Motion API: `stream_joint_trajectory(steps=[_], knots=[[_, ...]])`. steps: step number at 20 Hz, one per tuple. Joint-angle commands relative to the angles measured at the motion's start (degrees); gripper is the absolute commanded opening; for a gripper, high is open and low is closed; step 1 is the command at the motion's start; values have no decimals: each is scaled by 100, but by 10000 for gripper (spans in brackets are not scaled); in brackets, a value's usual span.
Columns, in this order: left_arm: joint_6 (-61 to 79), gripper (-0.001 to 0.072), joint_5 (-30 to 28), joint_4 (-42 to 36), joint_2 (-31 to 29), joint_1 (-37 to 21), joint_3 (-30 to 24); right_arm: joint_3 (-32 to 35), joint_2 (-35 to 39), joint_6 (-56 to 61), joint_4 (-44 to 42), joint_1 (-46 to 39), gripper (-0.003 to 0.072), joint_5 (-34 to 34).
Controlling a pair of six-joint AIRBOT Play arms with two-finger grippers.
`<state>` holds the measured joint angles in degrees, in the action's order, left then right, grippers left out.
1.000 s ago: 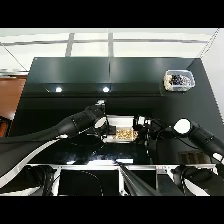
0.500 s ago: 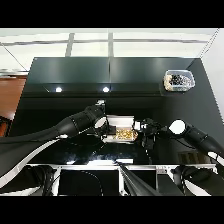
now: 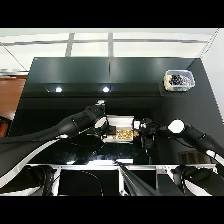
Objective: Fold the box and place the chain.
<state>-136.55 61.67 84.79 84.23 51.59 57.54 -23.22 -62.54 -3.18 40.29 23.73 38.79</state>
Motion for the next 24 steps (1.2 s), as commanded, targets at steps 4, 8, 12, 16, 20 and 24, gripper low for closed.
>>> stream_joint_trajectory(steps=[4, 8, 12, 16, 20, 24], knots=[[2, 31, -4, 2, 2, -2, 0, 0, 197, 540, 33, -4, 11, 2], [2, 31, -4, 0, 2, -2, 0, -181, 728, 2173, 415, -15, 8, 28], [2, 31, -4, 0, 2, -2, 0, -774, 1263, 3421, 1134, -15, 9, 981], [2, 31, -7, 0, 2, -2, 0, -1779, 1515, 4072, 1073, -15, 8, 2253], [2, 31, -4, 0, 2, -2, 0, -2586, 1515, 4266, 385, -15, 8, 2739], [2, 31, -4, 0, 2, -2, 0, -2640, 1429, 4352, -271, 17, 9, 2614]])
